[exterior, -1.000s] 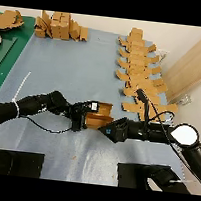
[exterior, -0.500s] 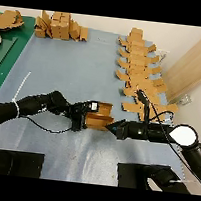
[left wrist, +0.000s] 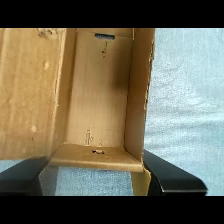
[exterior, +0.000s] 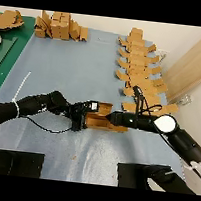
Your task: Fold the box.
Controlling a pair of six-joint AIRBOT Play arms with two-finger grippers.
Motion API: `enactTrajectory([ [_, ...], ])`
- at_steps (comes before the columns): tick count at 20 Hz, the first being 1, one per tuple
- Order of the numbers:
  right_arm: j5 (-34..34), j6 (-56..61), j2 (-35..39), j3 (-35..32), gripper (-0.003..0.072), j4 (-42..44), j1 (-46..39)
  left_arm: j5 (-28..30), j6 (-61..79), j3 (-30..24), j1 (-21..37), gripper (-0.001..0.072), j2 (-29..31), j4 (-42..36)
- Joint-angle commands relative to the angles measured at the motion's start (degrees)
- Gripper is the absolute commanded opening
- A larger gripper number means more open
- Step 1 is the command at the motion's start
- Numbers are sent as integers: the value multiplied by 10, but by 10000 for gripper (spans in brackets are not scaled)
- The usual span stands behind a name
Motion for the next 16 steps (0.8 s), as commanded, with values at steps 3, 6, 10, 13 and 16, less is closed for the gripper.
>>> enactTrajectory([
  [3, -37, -158, -134, 69, 0, 106, -26, -1, 0, 0, 0, 604, 0, 0],
  [6, -36, -162, -170, 76, 0, 83, -52, -1, 0, 0, 0, 604, 0, 0],
  [10, -29, -169, -210, 76, 0, 71, -56, -1, 0, 0, 0, 604, 0, 0],
  [13, -30, -188, -230, 75, 0, 71, -56, -1, 0, 0, 0, 604, 0, 0],
  [16, -31, -198, -248, 75, 1, 71, -56, -1, 0, 0, 0, 604, 0, 0],
])
